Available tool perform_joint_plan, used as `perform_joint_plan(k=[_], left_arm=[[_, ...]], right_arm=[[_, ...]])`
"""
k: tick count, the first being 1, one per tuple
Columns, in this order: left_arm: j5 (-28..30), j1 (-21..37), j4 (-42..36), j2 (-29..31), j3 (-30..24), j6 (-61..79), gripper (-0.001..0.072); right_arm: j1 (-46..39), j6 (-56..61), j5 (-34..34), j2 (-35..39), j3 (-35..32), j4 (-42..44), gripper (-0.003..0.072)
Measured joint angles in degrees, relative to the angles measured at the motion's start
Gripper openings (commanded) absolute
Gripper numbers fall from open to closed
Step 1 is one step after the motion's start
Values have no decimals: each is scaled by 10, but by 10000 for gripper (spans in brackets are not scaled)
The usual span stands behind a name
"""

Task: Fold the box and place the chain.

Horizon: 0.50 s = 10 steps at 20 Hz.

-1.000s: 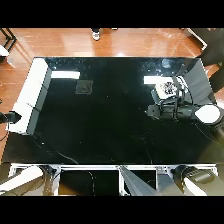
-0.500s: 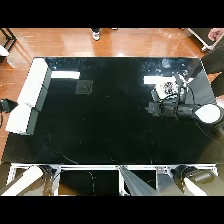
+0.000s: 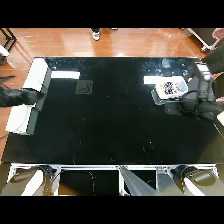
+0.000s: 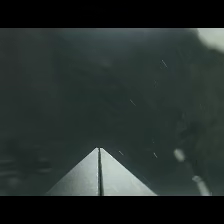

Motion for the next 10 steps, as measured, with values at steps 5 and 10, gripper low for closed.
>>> perform_joint_plan(k=[5, 10], left_arm=[[89, -221, 190, 83, -98, -203, 24], [125, -291, 259, 103, -134, -277, 26]], right_arm=[[0, 57, 6, 74, -90, -83, 25], [0, 76, -22, 91, -122, -95, 25]])
